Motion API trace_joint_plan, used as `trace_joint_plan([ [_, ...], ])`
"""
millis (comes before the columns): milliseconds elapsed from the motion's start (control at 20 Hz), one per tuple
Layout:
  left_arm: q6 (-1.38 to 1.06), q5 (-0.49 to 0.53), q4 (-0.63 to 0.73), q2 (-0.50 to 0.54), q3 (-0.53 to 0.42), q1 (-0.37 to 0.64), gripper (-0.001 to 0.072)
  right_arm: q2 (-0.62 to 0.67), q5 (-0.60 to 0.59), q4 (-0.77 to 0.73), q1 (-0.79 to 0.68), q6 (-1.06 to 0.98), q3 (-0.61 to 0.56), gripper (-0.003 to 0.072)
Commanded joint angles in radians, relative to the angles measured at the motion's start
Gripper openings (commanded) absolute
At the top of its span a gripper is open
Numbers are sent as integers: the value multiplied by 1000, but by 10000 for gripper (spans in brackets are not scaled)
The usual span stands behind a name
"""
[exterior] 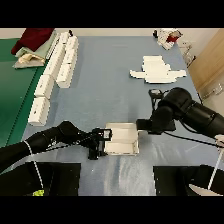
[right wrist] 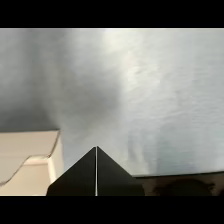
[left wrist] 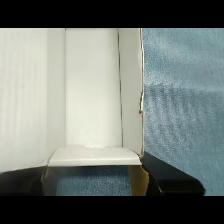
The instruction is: Fold the box.
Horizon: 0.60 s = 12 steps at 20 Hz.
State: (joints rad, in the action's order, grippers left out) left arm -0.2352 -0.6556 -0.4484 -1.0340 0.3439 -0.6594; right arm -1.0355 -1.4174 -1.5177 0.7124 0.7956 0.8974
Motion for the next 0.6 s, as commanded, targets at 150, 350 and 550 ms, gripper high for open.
trace_joint_plan([
  [150,0,0,0,0,0,0,521,-109,239,-418,-378,459,-98,3],
  [350,0,0,0,0,0,0,522,-277,158,-1042,-538,967,-97,3],
  [550,0,0,0,0,0,0,522,-383,-58,-1133,-536,1175,-58,3],
])
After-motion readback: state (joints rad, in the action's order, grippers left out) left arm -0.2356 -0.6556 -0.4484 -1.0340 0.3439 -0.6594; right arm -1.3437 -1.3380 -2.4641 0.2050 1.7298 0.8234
